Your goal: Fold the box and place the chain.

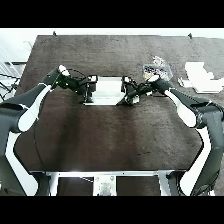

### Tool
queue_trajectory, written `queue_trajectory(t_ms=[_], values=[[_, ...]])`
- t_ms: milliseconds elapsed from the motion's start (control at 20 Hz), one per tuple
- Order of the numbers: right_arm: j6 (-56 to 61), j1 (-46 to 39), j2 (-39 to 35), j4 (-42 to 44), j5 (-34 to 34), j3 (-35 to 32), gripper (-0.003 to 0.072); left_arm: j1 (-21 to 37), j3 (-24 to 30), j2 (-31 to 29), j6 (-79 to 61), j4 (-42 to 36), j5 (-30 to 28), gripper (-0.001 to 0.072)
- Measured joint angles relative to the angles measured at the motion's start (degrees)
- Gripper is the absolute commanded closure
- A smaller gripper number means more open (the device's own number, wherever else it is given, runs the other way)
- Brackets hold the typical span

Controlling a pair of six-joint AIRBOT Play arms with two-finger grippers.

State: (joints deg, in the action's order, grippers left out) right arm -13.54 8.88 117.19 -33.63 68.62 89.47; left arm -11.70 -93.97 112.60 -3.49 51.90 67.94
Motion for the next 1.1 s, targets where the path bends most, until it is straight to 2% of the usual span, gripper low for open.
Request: queue_trajectory(t_ms=[450,500,550,1000,1050,1100], values=[[0.0,0.0,0.0,0.0,0.0,0.0,0.0166,0.0,0.0,0.0,-2.1,-3.4,0.2,0.0447],[0.0,0.0,0.0,0.0,0.0,0.0,0.0166,0.0,0.0,0.0,-2.4,-4.1,0.1,0.0498],[0.0,0.0,0.0,0.0,0.0,0.0,0.0166,0.0,0.0,0.0,-2.6,-4.8,0.2,0.0503],[0.0,0.0,0.0,0.0,0.0,0.0,0.0166,0.0,0.0,1.0,-5.2,-11.0,0.6,0.0502],[0.0,0.0,0.0,0.0,0.0,0.0,0.0166,0.0,0.0,1.2,-5.4,-11.4,0.7,0.0501],[0.0,0.0,0.0,0.0,0.0,0.0,0.0166,0.0,0.0,1.4,-5.5,-11.6,0.7,0.0430]])
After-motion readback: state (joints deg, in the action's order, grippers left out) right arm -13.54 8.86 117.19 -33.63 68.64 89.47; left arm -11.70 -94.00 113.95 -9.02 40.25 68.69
